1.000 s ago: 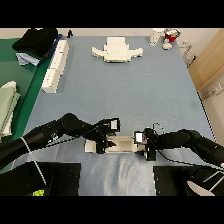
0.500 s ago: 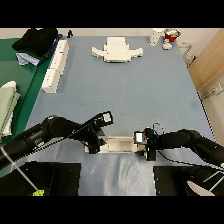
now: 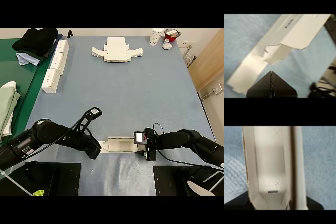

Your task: Fold the box.

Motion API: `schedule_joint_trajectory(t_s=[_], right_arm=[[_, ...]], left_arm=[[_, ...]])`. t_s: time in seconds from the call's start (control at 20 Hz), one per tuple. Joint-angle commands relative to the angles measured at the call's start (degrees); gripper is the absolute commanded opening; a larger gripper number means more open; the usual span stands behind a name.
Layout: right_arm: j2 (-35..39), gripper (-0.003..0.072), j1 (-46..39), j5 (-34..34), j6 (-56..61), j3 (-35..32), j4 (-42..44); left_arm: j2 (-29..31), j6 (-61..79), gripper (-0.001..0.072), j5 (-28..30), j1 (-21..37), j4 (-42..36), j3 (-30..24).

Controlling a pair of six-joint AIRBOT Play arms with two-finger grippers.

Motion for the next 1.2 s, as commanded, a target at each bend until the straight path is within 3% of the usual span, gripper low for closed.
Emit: schedule_joint_trajectory(t_s=[0.0,0.15,0.45,0.85,1.15], right_arm=[[0.0,0.0523,0.0,0.0,0.0,0.0,0.0],[0.0,0.0524,0.0,0.0,0.0,0.0,0.0],[0.0,0.0524,0.0,0.0,0.0,0.0,0.0],[0.0,0.0524,0.0,0.0,0.0,0.0,0.0],[0.0,0.0524,0.0,0.0,0.0,0.0,0.0]], left_arm=[[-5.2,-1.8,0.0013,3.7,-1.5,-13.6,-0.3],[-11.4,0.3,0.0013,7.9,-0.9,-17.0,3.3],[-20.1,3.1,0.0013,7.8,5.9,-17.1,12.2],[-32.7,5.4,0.0013,6.8,8.7,-18.2,12.4],[-34.0,10.3,0.0013,6.8,8.7,-22.7,12.5]])
